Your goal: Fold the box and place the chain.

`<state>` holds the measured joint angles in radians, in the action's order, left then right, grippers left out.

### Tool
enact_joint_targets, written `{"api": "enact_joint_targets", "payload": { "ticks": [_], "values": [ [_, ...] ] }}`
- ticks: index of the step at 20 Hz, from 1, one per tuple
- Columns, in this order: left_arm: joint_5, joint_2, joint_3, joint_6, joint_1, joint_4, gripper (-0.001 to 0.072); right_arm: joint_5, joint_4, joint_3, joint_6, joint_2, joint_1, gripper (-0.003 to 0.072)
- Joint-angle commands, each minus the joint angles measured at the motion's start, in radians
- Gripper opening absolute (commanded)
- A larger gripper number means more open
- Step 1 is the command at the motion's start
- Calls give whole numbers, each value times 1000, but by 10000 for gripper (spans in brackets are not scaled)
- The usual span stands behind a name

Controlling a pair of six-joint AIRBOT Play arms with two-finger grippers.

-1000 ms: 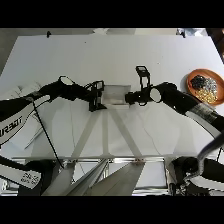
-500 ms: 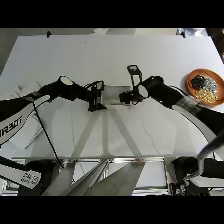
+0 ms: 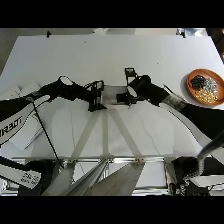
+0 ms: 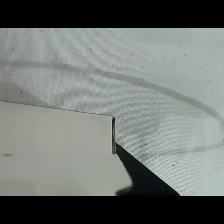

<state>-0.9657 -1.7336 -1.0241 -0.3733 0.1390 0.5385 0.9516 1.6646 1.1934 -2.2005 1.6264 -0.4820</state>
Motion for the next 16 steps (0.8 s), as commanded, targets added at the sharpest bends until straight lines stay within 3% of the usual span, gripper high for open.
{"api": "enact_joint_targets", "payload": {
  "ticks": [1,4,5,6,7,12,16],
  "values": [
    [1,0,-1,-3,0,1,143,5,14,3,-55,6,-3,9],
    [1,0,-1,-3,0,1,143,2,13,3,-55,3,-3,16],
    [1,0,-1,-3,0,1,143,3,13,3,-55,0,-3,96],
    [1,0,-1,-3,0,1,143,3,13,3,-54,-6,-3,236],
    [1,0,-1,-3,0,1,143,0,14,3,-50,-18,-3,302],
    [1,0,-1,-3,0,1,143,5,43,3,-24,-119,-2,302],
    [1,0,-1,-3,0,1,143,85,69,3,182,-228,-2,302]
  ]
}}
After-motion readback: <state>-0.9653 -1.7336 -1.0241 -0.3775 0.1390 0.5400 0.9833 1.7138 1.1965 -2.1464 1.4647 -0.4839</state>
